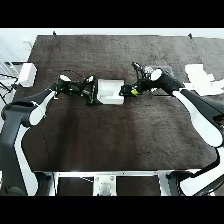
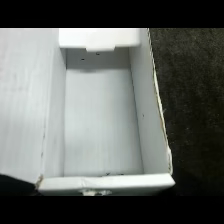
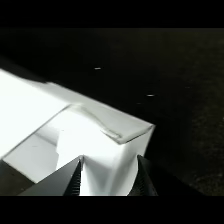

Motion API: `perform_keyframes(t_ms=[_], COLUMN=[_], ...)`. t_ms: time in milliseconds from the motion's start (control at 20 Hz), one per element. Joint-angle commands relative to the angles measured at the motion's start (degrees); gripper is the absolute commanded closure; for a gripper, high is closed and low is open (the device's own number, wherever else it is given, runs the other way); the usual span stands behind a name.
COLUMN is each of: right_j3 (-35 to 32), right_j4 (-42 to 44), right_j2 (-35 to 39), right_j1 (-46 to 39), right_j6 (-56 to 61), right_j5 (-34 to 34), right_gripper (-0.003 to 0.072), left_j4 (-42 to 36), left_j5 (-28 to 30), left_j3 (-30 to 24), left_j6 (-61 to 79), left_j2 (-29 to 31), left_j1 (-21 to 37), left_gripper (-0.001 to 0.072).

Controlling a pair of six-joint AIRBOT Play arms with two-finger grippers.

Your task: Fold the box and place the chain.

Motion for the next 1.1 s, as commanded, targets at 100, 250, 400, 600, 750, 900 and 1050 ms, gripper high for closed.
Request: perform_keyframes(t_ms=[100, 250, 400, 600, 750, 900, 1050], right_j3=[4.7, 7.8, 10.8, 15.6, 19.1, 21.0, 21.9], right_j4=[-12.9, -22.7, -26.1, -26.6, -28.3, -30.8, -31.6], right_j2=[-1.6, -1.7, -2.2, -4.2, -6.8, -8.3, -9.9], right_j1=[3.7, 5.5, 6.9, 8.3, 9.1, 9.9, 9.9], right_j6=[12.0, 19.6, 23.7, 25.2, 26.6, 28.0, 30.7], right_j5=[1.9, 7.5, 11.6, 14.2, 19.9, 22.3, 22.5], right_gripper=[0.0284, 0.0284, 0.0293, 0.0325, 0.0325, 0.0330, 0.0334], left_j4=[0.0, 0.0, 0.0, 0.0, 0.0, 0.0, 0.0], left_j5=[0.0, 0.0, 0.0, 0.0, 0.0, 0.0, 0.0], left_j3=[0.0, 0.0, 0.0, 0.0, 0.0, 0.0, 0.0], left_j6=[0.0, 0.0, 0.0, 0.0, 0.0, 0.0, 0.0], left_j2=[0.0, 0.0, 0.0, 0.0, 0.0, 0.0, 0.0], left_j1=[0.0, 0.0, 0.0, 0.0, 0.0, 0.0, 0.0], left_gripper=[0.0182, 0.0182, 0.0182, 0.0182, 0.0182, 0.0183, 0.0182])
